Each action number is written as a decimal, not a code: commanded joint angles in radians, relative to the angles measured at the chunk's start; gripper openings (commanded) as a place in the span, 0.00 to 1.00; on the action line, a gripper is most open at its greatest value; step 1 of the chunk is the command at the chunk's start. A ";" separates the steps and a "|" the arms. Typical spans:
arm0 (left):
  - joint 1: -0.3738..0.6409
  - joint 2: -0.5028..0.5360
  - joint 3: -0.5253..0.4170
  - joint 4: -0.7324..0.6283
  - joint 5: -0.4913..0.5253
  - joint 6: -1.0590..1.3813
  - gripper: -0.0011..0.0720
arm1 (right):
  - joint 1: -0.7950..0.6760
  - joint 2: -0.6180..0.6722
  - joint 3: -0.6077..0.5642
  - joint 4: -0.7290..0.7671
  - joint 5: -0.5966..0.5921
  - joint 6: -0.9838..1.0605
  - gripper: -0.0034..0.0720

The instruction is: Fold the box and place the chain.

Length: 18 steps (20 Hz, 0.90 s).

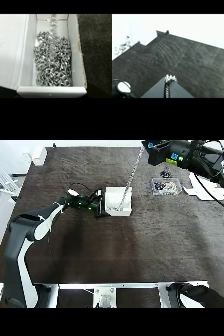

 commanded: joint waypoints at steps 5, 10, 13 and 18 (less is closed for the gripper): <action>0.001 0.001 0.000 0.000 0.000 0.000 0.66 | 0.027 -0.040 -0.013 -0.001 -0.016 -0.002 0.06; 0.001 0.001 0.000 0.000 0.000 0.000 0.66 | 0.027 -0.064 -0.031 0.000 -0.017 -0.002 0.06; 0.001 0.001 0.000 0.000 0.000 0.000 0.66 | 0.027 -0.080 -0.031 0.000 -0.017 -0.002 0.06; 0.001 0.003 0.000 0.000 0.000 0.000 0.66 | 0.027 -0.147 -0.087 0.001 -0.017 -0.002 0.06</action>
